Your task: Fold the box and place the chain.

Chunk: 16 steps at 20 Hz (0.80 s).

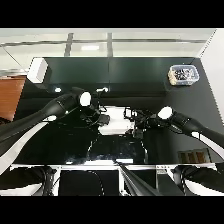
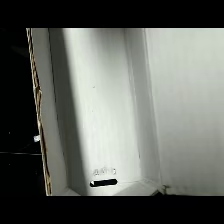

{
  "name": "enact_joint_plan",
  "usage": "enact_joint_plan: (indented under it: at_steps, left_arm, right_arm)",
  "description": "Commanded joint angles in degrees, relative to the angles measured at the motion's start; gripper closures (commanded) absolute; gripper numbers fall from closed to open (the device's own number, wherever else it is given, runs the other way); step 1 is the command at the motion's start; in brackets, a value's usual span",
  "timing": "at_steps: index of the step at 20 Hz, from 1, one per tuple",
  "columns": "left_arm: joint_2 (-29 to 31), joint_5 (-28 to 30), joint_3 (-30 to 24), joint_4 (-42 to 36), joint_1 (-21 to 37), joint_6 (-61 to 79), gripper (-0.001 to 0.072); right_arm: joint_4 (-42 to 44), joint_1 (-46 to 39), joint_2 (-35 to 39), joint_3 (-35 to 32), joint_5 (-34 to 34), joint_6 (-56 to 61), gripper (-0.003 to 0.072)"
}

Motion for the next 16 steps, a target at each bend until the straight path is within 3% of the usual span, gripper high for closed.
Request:
enact_joint_plan:
  at_steps: [1, 9, 16]
  left_arm:
    - [-0.5, -2.7, 1.9, 6.1, -3.0, -10.4, 0.0417]
    - [-0.7, -2.9, 1.9, 8.6, -4.0, -23.4, 0.0418]
    - [-2.5, -3.1, 3.4, 8.1, -5.4, -24.2, 0.0420]
  right_arm:
    - [0.0, 0.0, 0.0, 0.1, 0.0, 0.0, 0.0549]
    - [0.0, 0.0, 0.0, 0.1, 0.0, 0.0, 0.0549]
    - [0.0, 0.0, 0.0, 0.1, 0.0, 0.0, 0.0549]
